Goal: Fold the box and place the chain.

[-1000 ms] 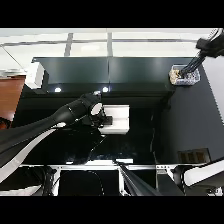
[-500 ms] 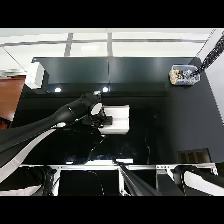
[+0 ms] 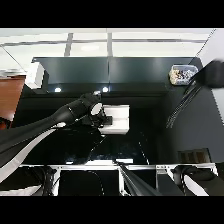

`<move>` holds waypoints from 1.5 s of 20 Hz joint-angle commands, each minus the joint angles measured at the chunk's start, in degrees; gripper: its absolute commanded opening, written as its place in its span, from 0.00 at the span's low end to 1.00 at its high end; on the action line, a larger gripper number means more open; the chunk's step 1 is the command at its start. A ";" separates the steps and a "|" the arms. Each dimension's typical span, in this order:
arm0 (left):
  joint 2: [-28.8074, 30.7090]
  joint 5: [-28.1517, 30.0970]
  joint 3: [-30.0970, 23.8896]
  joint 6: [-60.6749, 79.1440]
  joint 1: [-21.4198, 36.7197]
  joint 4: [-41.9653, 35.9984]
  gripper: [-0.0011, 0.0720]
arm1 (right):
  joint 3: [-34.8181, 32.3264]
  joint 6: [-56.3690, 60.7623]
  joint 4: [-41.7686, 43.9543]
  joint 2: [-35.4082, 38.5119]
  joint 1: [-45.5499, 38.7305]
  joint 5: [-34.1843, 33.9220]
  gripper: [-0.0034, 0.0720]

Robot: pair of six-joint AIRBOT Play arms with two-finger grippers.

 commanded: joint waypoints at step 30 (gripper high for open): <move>0.00 0.46 0.04 0.00 0.02 0.07 0.05 | -25.66 3.74 9.92 -14.27 21.31 -29.97 0.07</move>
